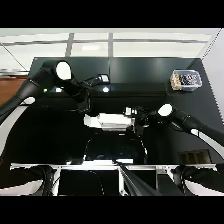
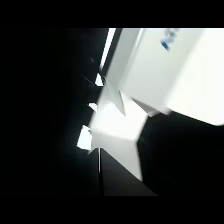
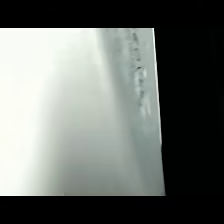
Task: Fold the box and place the chain.
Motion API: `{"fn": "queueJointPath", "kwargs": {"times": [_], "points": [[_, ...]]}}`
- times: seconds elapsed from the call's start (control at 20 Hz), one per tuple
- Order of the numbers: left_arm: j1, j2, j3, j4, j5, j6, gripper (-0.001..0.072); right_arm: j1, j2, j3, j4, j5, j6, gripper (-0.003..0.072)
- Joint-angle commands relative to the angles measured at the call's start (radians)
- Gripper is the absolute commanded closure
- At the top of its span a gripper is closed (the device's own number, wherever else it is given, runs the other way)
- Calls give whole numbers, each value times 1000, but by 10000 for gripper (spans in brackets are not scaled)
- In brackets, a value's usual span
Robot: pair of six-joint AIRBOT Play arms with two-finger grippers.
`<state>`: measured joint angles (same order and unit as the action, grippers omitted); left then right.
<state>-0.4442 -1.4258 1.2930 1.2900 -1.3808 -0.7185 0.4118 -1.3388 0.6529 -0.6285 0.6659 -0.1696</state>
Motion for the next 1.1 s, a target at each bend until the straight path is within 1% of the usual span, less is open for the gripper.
{"fn": "queueJointPath", "kwargs": {"times": [0.0,0.05,0.15,0.25,0.3,0.4,0.45,0.55,0.65,0.7,0.85,1.05], "points": [[18,39,-47,-55,-148,-200,683,0,0,-1,-1,8,0,458],[19,60,-99,-114,-124,-197,684,0,0,-1,0,11,0,561],[16,128,-243,-208,-16,-189,683,0,0,-1,0,11,0,558],[18,214,-391,-330,93,-145,683,0,0,-1,0,11,0,558],[17,257,-457,-417,154,-111,683,0,0,-1,0,11,0,559],[16,327,-589,-663,307,27,682,0,0,-1,1,11,0,559],[16,344,-641,-772,389,124,681,0,0,-1,1,11,0,559],[16,336,-702,-917,558,259,680,0,0,-1,0,11,0,559],[12,296,-703,-1028,708,286,678,0,0,-1,0,11,0,558],[13,271,-681,-1034,724,335,678,0,0,-1,0,11,0,558],[9,185,-587,-1021,717,433,679,0,0,-1,0,11,0,558],[10,77,-483,-908,734,442,680,0,0,-1,0,10,0,559]]}}
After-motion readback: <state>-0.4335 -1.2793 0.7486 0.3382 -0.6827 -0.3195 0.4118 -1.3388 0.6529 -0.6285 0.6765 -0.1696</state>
